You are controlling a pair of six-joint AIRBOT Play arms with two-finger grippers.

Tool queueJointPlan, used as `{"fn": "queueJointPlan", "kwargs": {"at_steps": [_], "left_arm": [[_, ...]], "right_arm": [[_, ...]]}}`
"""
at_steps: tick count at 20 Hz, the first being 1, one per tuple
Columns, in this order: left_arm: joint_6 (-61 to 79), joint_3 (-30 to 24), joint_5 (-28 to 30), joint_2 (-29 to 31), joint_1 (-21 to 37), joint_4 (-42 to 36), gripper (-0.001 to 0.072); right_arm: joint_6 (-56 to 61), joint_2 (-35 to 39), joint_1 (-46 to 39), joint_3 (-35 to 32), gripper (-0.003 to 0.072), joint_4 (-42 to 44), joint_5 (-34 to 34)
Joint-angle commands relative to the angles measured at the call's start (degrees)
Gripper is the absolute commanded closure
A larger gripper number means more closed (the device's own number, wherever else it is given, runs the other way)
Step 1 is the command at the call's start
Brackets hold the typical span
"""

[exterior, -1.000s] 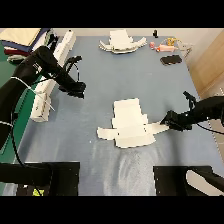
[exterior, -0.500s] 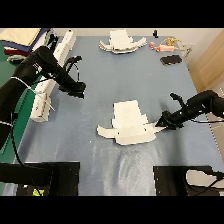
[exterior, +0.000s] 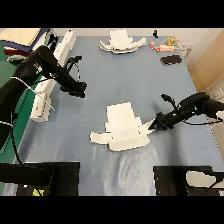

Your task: Fold the box.

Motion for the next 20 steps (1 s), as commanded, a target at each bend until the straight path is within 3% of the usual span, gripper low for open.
{"fn": "queueJointPlan", "kwargs": {"at_steps": [1,4,5,6,10,14,20], "left_arm": [[0.26,0.07,-0.17,-0.02,0.0,-0.7,0.0696],[5.92,0.07,-1.33,-0.02,0.15,-3.89,0.0691],[7.15,0.07,-2.19,-0.02,0.33,-5.42,0.0481],[7.45,0.07,-2.84,-0.02,0.55,-6.47,0.0196],[8.0,-1.05,-4.15,-0.02,2.05,-7.17,0.0187],[13.16,-6.82,-4.63,-0.42,2.97,-9.9,0.0187],[22.91,-9.92,-4.74,-9.53,2.86,-21.49,0.0187]], "right_arm": [[-2.64,5.73,6.1,-7.17,0.0685,8.46,10.34],[-2.32,12.87,11.28,-12.9,0.0686,9.55,20.26],[-2.32,14.64,12.5,-13.99,0.0685,9.51,22.12],[-2.32,16.24,13.75,-14.91,0.0686,9.46,23.93],[-2.08,18.58,17.03,-17.16,0.0686,9.31,28.61],[-1.9,18.53,17.81,-17.51,0.0686,9.27,29.9],[-1.9,18.53,17.81,-17.51,0.0686,9.27,29.88]]}}
